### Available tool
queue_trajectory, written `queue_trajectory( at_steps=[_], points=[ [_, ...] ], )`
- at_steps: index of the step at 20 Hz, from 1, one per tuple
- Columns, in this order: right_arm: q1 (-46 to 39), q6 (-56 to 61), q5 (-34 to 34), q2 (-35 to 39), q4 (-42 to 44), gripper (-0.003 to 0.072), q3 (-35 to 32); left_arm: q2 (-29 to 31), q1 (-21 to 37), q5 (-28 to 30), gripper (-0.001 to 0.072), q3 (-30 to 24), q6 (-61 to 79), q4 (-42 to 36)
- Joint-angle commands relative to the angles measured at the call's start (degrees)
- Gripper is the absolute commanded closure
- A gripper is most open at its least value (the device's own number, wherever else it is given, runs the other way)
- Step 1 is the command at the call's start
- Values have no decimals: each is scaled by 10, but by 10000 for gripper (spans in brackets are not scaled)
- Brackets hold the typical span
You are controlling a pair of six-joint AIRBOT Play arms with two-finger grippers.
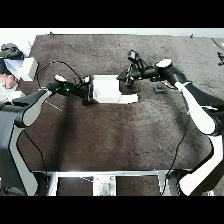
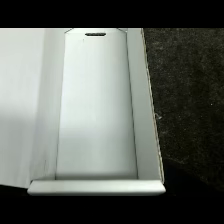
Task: Fold the box and place the chain.
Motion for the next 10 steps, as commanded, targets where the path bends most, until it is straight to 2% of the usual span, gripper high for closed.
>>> queue_trajectory(
  at_steps=[1,2,3,4,7,10],
  points=[
    [-24,35,104,41,-15,586,0,0,0,0,317,0,0,0],
    [-27,35,119,42,-47,585,0,0,0,0,317,0,0,0],
    [-26,35,122,40,-88,425,0,0,0,0,317,0,0,0],
    [-21,35,119,36,-133,109,0,0,0,0,317,0,0,0],
    [3,32,85,15,-242,90,0,0,0,0,317,0,0,0],
    [25,29,66,-15,-265,91,0,0,0,0,317,0,0,0]
  ],
)
